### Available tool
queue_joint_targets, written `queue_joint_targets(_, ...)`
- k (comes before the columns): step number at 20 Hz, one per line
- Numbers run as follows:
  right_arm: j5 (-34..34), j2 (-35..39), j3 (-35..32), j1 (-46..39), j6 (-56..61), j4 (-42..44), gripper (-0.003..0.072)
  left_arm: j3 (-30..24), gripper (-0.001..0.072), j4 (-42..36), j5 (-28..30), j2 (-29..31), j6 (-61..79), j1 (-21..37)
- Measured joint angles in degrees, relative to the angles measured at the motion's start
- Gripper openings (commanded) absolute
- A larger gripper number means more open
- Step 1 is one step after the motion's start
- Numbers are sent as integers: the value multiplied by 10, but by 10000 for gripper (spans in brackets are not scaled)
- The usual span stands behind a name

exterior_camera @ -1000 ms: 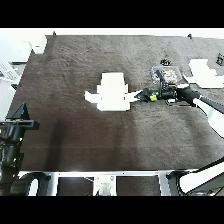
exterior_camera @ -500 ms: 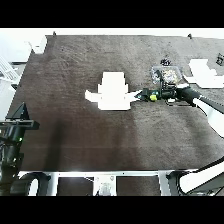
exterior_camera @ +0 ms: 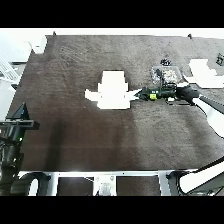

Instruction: Fold the box and place the chain.

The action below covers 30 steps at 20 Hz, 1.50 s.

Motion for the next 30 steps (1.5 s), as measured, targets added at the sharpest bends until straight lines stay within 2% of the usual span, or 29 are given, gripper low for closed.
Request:
queue_joint_targets(5,0,-2,12,11,6,-14,9,0,24,2,-10,0,0,0)
queue_joint_targets(6,0,-3,13,12,9,-18,9,0,92,2,-14,0,0,0)
queue_joint_targets(7,0,-3,14,13,10,-23,10,0,310,3,-18,0,0,0)
queue_joint_targets(15,0,-4,15,16,15,-33,10,0,323,10,-64,-8,24,0)
queue_joint_targets(18,-1,-4,15,16,15,-34,11,15,324,11,-79,-58,26,0)
queue_joint_targets(21,-3,-4,15,16,15,-34,11,59,324,11,-105,-164,26,0)
queue_joint_targets(24,-5,-4,15,16,14,-34,11,140,324,12,-163,-323,26,0)
queue_joint_targets(27,-7,-4,15,16,14,-33,11,250,324,30,-244,-497,7,0)
queue_joint_targets(30,-7,-4,15,16,14,-30,11,393,324,107,-343,-671,-83,0)
